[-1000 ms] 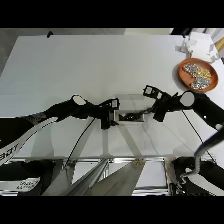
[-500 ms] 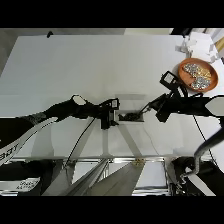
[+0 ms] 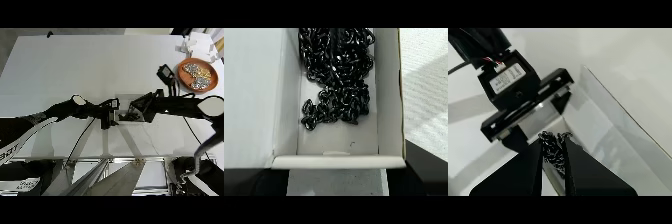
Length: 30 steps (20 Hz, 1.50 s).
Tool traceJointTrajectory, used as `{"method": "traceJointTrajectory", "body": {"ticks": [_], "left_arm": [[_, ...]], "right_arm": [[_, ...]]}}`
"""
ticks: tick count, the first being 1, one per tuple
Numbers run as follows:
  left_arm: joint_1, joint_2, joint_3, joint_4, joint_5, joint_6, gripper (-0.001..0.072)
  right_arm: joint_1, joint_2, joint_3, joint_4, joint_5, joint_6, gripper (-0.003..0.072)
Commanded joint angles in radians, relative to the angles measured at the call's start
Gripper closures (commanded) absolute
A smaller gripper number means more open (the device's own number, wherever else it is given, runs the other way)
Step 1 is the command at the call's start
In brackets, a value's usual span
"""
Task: Fold the box and place the chain.
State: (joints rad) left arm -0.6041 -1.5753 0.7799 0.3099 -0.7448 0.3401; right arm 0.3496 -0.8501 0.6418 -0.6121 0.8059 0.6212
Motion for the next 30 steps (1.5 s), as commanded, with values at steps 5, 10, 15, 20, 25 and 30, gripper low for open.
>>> {"method": "traceJointTrajectory", "body": {"ticks": [5,10,15,20,25,30], "left_arm": [[0.000,0.001,0.000,0.000,0.000,0.000,0.0572],[0.000,0.001,0.000,0.000,0.000,0.000,0.0572],[0.000,0.001,0.000,0.000,0.000,0.000,0.0572],[0.000,0.001,0.000,0.000,0.000,0.000,0.0571],[0.000,0.001,0.000,0.000,0.000,0.000,0.0572],[0.000,0.001,0.000,0.000,0.000,0.000,0.0572]], "right_arm": [[0.157,-0.238,0.001,0.000,-0.214,0.043,0.0671],[0.157,-0.281,0.001,-0.172,-0.183,0.168,0.0611],[0.157,-0.265,0.002,-0.174,-0.088,0.148,0.0551],[0.142,-0.176,0.003,-0.243,-0.086,0.141,0.0385],[0.061,-0.116,0.093,-0.402,-0.065,0.126,0.0394],[0.060,-0.122,0.191,-0.428,-0.133,-0.183,0.0649]]}}
